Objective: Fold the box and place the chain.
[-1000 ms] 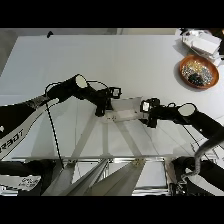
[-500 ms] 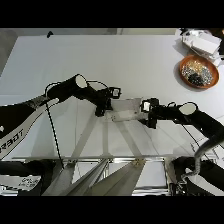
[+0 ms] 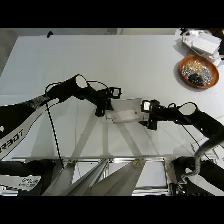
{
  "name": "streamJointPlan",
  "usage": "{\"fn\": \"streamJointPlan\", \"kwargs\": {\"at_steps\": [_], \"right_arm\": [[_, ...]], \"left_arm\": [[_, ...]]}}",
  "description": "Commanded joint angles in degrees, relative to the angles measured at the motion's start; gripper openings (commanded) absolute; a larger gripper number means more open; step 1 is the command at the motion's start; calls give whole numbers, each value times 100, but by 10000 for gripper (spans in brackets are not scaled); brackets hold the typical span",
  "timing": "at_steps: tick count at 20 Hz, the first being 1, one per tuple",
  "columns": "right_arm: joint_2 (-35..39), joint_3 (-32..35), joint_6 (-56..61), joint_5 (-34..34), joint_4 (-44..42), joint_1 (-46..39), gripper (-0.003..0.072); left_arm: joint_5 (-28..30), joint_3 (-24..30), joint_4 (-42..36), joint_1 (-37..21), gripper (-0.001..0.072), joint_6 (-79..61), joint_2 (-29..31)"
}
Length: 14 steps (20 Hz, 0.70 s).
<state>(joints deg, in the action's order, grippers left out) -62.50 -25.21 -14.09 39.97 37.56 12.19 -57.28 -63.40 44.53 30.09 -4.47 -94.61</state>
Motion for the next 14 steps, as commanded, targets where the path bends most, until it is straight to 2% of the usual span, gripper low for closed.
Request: {"fn": "streamJointPlan", "kwargs": {"at_steps": [1, 6, 10, 14], "right_arm": [[101, -2, 50, -168, 166, -31, 692], [118, -39, 4, -136, 98, -28, 693], [-9, -313, -127, 164, 125, -201, 694], [-35, -339, -610, 223, 7, -267, 694]], "left_arm": [[2, -4, 7, 0, 13, -2, -2], [2, -4, 7, 0, 13, -2, -2], [2, -4, 4, 0, 13, -2, -2], [2, -4, 4, 0, 13, -2, -2]]}}
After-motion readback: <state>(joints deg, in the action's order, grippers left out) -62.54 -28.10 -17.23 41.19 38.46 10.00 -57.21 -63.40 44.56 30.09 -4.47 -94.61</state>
